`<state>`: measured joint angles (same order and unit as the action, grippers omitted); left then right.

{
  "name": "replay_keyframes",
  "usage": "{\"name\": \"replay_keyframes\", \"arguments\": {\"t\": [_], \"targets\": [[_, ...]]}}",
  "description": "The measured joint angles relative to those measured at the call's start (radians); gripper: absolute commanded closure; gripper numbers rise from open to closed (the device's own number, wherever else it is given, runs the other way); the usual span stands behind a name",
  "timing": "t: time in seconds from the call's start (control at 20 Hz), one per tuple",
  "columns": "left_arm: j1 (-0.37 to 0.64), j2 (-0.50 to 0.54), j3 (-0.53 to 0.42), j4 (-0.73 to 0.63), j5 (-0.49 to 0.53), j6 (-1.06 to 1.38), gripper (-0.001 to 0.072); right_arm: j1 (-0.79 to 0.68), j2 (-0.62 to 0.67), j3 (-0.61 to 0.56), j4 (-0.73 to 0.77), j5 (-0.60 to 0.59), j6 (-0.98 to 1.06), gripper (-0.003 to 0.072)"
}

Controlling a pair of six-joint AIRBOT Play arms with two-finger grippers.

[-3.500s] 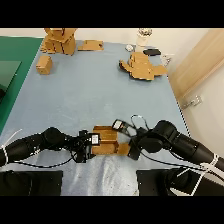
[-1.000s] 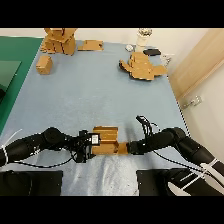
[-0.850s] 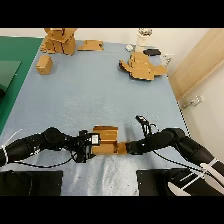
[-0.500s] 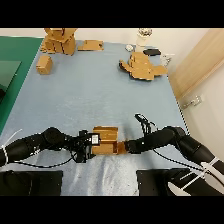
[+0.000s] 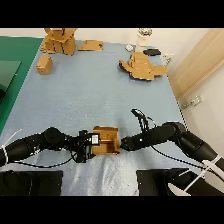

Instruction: Fold the box.

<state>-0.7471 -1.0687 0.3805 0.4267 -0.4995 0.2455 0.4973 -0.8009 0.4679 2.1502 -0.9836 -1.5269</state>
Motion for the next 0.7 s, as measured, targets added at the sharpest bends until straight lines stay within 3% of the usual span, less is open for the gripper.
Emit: {"name": "replay_keyframes", "arguments": {"t": [0.2, 0.25, 0.3, 0.35, 0.7], "targets": [[0.000, 0.000, 0.000, 0.000, 0.000, 0.000, 0.0169, 0.027, -0.003, 0.006, 0.000, 0.008, 0.001, 0.0435], [0.000, 0.000, 0.000, 0.000, 0.000, 0.000, 0.0169, 0.031, -0.003, 0.007, -0.001, 0.011, 0.004, 0.0402], [0.000, 0.000, 0.000, 0.000, 0.000, 0.000, 0.0169, 0.033, -0.004, 0.007, -0.001, 0.012, 0.005, 0.0243], [0.000, 0.000, 0.000, 0.000, 0.000, -0.001, 0.0169, 0.034, -0.004, 0.007, -0.003, 0.012, 0.007, 0.0208], [0.000, 0.000, 0.000, 0.000, 0.000, 0.000, 0.0169, 0.038, -0.005, 0.008, 0.002, 0.039, 0.064, 0.0209]]}}
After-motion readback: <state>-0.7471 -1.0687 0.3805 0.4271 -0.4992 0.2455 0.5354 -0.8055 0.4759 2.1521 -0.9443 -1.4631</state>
